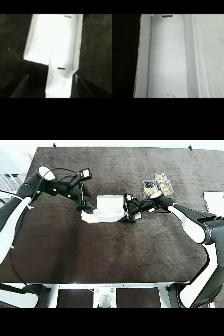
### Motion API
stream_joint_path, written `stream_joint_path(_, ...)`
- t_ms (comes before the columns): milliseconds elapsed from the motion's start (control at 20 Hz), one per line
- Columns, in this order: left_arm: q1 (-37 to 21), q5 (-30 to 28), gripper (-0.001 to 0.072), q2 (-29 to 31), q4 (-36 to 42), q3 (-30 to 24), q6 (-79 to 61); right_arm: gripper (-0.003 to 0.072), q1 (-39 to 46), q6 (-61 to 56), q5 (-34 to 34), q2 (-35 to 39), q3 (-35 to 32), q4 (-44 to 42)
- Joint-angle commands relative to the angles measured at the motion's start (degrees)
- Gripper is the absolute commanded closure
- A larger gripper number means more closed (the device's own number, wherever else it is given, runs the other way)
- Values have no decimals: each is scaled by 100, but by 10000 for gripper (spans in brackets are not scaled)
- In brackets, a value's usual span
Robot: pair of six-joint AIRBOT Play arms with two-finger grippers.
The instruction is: Fold the box and place the chain.
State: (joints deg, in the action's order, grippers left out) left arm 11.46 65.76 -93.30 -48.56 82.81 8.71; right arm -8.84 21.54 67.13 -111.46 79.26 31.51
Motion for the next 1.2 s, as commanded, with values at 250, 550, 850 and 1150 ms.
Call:
stream_joint_path(250, 98, -155, 58, -592, -527, -105, -660, 101, -2, -4, 2, 0, -2, 0)
stream_joint_path(550, 101, -380, 59, -684, -505, -151, -942, 101, -2, -4, 2, 0, -2, 0)
stream_joint_path(850, 282, -529, 59, -887, -216, -149, -1311, 101, -2, -2, 2, 0, -2, 0)
stream_joint_path(1150, 396, -649, 169, -970, -271, -149, -1364, 101, -2, -4, 2, 0, -2, -2)
